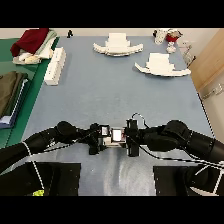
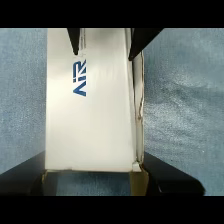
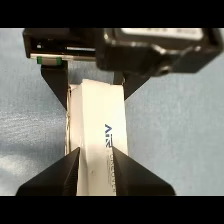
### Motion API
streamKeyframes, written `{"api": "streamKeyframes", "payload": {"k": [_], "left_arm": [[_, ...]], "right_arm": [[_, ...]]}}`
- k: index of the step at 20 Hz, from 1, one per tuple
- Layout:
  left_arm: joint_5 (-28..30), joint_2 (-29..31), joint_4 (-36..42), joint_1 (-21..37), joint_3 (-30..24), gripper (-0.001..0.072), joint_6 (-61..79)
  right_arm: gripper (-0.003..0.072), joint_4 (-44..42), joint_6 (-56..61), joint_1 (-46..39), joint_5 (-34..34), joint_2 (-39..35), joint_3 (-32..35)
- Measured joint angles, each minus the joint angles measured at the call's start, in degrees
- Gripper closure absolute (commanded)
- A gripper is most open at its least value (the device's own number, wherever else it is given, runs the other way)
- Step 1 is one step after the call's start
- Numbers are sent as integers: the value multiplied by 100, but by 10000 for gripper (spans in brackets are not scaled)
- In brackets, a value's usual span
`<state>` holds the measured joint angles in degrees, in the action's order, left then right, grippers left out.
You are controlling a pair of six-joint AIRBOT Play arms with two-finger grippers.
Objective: Fold the box.
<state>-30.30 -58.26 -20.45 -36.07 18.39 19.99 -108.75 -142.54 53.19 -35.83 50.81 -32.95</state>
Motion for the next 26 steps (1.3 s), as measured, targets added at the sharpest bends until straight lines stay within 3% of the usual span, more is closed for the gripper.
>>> {"api": "streamKeyframes", "payload": {"k": [9, 10, 12, 15, 21, 26], "left_arm": [[15, 0, 7, 0, 0, 197, -4], [15, -2, 7, -2, 0, 197, -4], [15, -2, 7, -2, 0, 197, -4], [15, -2, 7, 0, 0, 198, -7], [15, -2, 9, -2, 0, 197, -9], [15, -2, 7, -2, 0, 198, -9]], "right_arm": [[376, -468, 9, 0, 70, -435, 2], [441, -501, 63, 0, 68, -459, 2], [685, -601, 304, 0, 61, -503, 13], [685, -1043, 811, -50, 302, -614, 192], [685, -2162, 2417, 354, 2275, -1093, 1384], [685, -2280, 3049, 699, 3104, -1062, 1934]]}}
